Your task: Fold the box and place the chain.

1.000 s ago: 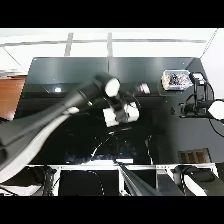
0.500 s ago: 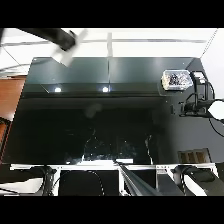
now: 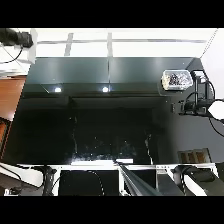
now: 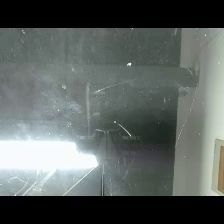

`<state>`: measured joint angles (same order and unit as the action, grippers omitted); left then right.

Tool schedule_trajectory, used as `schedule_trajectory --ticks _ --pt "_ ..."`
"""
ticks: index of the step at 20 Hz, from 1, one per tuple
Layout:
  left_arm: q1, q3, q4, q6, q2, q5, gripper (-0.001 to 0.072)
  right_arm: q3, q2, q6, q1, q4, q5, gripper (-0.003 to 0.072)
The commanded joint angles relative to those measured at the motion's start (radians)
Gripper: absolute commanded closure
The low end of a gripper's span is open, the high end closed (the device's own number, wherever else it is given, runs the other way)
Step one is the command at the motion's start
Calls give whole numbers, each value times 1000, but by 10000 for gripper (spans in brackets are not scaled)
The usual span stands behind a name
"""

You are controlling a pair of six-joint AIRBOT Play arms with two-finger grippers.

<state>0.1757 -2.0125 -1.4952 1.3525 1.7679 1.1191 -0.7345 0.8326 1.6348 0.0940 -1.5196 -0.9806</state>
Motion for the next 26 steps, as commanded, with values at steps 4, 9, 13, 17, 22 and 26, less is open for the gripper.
schedule_trajectory --ticks 4,9,13,17,22,26 --pt "128 -10 134 -93 220 46 309 0 -1 0 0 0 14 674" --pt "125 -10 37 -102 283 44 308 0 -1 0 0 4 13 675" --pt "127 -9 37 -151 289 34 307 0 -1 0 0 4 17 674" --pt "122 -25 11 -164 286 61 35 0 -1 0 0 4 20 674" --pt "74 -140 -40 -81 167 107 2 -1 -1 -5 0 6 21 675" --pt "16 -33 -97 -61 -98 113 682 -40 -1 -55 54 67 18 674"
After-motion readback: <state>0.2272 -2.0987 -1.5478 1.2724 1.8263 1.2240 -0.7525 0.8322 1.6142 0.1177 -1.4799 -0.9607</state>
